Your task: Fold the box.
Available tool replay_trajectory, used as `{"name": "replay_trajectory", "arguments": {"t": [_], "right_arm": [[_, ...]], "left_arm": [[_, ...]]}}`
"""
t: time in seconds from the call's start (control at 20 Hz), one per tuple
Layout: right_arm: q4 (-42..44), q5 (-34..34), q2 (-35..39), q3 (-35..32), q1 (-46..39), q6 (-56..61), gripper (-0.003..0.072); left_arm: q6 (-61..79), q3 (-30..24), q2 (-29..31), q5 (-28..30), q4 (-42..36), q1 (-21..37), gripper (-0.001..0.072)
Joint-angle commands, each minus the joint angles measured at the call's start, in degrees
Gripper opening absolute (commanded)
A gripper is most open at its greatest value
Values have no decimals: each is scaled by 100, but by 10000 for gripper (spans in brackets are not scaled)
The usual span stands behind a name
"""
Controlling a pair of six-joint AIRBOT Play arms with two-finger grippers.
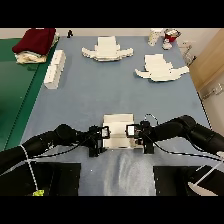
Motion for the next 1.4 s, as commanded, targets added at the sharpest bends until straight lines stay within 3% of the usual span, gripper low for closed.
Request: {"name": "replay_trajectory", "arguments": {"t": [0.0,0.1,0.2,0.25,0.35,0.5,0.6,0.7,0.75,1.0,1.05,1.1,1.2,1.25,1.35], "right_arm": [[136,275,-109,-2,186,-63,137],[225,531,-116,-2,260,-63,153],[501,699,-153,-2,262,-63,486],[557,695,-162,-2,262,-63,539],[570,691,-160,-2,262,-52,594],[540,662,-149,-2,260,249,591],[192,520,-42,4,249,949,541],[-645,105,151,4,249,1812,327],[-1257,-120,254,4,249,2380,281],[-4409,-1056,850,216,247,6308,254],[-4913,-1220,916,267,227,6968,136],[-5289,-1390,933,302,105,7724,86],[-5272,-1764,835,313,-446,8850,76],[-4900,-1873,745,313,-841,9095,31],[-3351,-1788,535,310,-1823,9027,16]], "left_arm": [[2,0,0,2,0,2,403],[2,0,0,0,0,2,403],[2,0,0,2,0,2,403],[2,0,0,0,0,2,403],[2,0,0,2,0,2,403],[2,0,0,2,0,2,403],[2,0,0,2,0,2,403],[2,0,0,2,0,2,403],[2,0,0,2,0,2,403],[2,0,0,2,0,2,403],[2,0,0,0,0,2,403],[2,0,0,2,0,2,403],[0,0,0,2,0,2,403],[2,0,0,2,0,2,403],[2,0,0,2,0,2,403]]}}
